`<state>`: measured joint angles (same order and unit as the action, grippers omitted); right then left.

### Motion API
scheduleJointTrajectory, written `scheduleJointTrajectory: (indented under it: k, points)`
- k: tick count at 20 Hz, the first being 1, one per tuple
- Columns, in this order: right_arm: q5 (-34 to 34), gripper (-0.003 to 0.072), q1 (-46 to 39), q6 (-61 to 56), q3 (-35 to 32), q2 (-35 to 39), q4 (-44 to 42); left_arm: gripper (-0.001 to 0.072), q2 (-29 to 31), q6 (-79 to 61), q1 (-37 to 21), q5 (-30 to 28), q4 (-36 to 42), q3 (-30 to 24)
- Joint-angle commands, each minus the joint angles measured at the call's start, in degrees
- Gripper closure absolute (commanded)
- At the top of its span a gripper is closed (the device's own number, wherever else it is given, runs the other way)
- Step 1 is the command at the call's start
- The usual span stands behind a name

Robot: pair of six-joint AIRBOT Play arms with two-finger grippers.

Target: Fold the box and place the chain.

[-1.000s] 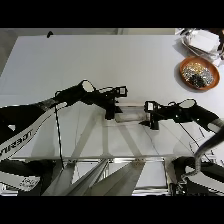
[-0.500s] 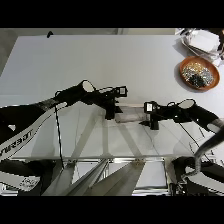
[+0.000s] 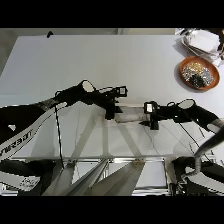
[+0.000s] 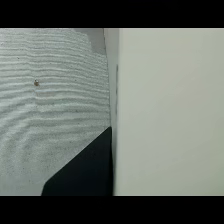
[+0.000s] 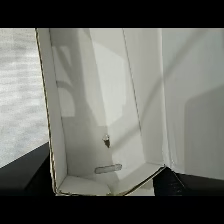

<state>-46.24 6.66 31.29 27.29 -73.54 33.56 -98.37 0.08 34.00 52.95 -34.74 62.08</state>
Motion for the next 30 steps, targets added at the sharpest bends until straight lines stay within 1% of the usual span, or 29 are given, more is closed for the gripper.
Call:
scheduleJointTrajectory:
  k: [1, 23, 28, 29, 30]
  points:
    - [0.07, 0.0229, 0.07, 0.07, -0.02, -0.02, 0.09, 0.0699, 0.0, 0.0, 0.02, 0.0, -0.02, 0.0]
    - [-0.26, 0.0229, 0.07, 0.07, -0.02, -0.02, 0.09, 0.07, 0.0, -0.02, 0.02, -0.04, 0.39, 0.0]
    - [-0.24, 0.0229, 0.07, 0.07, -0.02, -0.02, 0.09, 0.0699, 0.0, -0.02, 0.02, -0.81, 0.37, 0.0]
    - [-0.26, 0.0229, 0.07, 0.07, -0.02, -0.02, 0.09, 0.0695, 0.0, -0.04, 0.02, -0.85, 0.37, 0.0]
    - [-0.26, 0.0229, 0.07, 0.07, -0.02, -0.02, 0.09, 0.0641, 0.0, -0.07, 0.02, -0.85, 0.37, 0.0]
